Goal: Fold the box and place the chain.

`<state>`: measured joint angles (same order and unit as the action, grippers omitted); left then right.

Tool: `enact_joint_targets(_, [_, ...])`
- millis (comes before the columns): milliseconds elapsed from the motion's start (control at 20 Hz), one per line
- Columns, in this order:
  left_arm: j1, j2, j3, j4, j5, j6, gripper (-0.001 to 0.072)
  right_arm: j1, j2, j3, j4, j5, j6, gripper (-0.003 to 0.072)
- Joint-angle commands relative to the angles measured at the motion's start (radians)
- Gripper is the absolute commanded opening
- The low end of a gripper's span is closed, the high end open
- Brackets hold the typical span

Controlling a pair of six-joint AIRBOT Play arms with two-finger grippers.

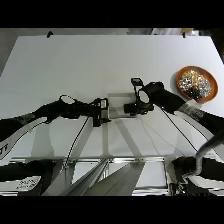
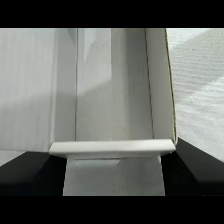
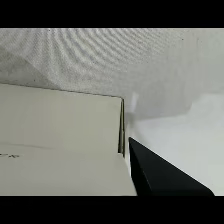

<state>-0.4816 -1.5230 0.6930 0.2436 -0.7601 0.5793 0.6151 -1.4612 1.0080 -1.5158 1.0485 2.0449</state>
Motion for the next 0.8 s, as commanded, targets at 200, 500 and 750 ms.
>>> enact_joint_targets(200, [0.000, 0.001, 0.000, 0.000, 0.000, 0.000, 0.0011, 0.000, 0.000, 0.035, -0.025, 0.092, 0.003, 0.0248])
enact_joint_targets(500, [0.000, 0.001, 0.000, 0.000, 0.000, 0.000, 0.0011, 0.000, -0.002, 0.035, -0.024, 0.090, 0.019, 0.0163])
enact_joint_targets(750, [0.000, 0.001, 0.000, 0.000, 0.000, 0.000, 0.0011, 0.000, -0.048, 0.035, 0.014, 0.071, 0.017, 0.0146])
